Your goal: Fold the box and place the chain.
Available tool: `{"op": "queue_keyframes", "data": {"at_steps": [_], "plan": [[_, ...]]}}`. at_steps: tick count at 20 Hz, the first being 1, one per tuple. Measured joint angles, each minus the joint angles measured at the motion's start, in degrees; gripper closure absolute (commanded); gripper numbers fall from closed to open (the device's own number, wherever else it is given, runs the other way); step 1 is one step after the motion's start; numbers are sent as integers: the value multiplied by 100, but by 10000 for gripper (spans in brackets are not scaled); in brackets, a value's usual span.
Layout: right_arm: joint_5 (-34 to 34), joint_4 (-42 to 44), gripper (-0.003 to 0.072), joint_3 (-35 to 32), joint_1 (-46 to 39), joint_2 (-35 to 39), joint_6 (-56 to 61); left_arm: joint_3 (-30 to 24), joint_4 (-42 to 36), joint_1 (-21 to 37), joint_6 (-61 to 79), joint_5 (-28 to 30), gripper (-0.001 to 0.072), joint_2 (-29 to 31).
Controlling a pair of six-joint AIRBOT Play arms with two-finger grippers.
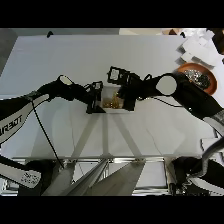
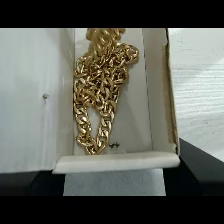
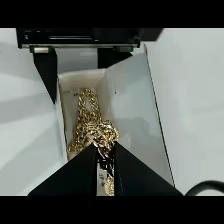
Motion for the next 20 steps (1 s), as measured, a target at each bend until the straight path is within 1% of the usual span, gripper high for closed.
{"op": "queue_keyframes", "data": {"at_steps": [6, 13, 14, 15, 16, 20], "plan": [[-175, 31, 676, 258, 260, -544, 490, 0, 0, 0, 0, 0, 499, 0], [-262, -463, 667, 313, 306, -1158, 1244, 0, 0, 0, 0, 0, 499, 0], [-262, -503, 576, 313, 306, -1207, 1272, 0, 0, 0, 0, 0, 499, 0], [-264, -520, 372, 313, 306, -1239, 1307, 0, 0, 0, 0, 0, 499, 0], [-275, -529, 277, 313, 306, -1252, 1335, 0, 0, 0, 0, 2, 499, 0], [-225, -535, 278, 313, 267, -1113, 1384, 0, 0, 0, 0, 2, 499, 0]]}}
